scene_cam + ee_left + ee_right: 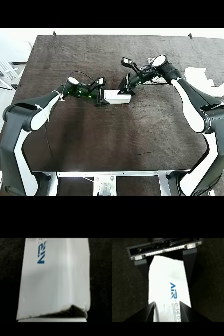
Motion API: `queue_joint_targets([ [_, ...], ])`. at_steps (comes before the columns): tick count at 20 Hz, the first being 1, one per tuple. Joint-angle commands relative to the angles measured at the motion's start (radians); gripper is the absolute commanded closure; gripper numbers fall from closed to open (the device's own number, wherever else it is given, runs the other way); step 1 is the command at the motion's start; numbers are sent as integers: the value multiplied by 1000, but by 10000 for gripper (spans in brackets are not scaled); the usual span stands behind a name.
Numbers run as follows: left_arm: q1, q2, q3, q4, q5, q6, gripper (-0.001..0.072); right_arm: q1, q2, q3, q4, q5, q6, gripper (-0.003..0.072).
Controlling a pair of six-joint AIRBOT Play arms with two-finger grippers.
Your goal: Fold the box and place the chain.
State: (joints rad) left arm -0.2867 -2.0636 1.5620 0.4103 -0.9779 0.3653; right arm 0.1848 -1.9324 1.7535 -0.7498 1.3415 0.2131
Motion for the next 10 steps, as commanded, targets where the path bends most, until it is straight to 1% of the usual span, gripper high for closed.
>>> queue_joint_targets([
  [1, 0, 0, 0, 0, -2, 2, 90, 1, 0, -3, 29, -45, -16, 322],
  [6, 0, 0, 0, 0, -2, 2, 90, 1, 4, -3, 61, -41, -15, 321],
  [8, 0, 0, 0, 0, -2, 2, 90, 1, 4, -12, 58, -41, -11, 300],
  [10, 0, 0, 0, 0, -2, 2, 90, 1, 4, -30, 58, -45, -12, 300],
])
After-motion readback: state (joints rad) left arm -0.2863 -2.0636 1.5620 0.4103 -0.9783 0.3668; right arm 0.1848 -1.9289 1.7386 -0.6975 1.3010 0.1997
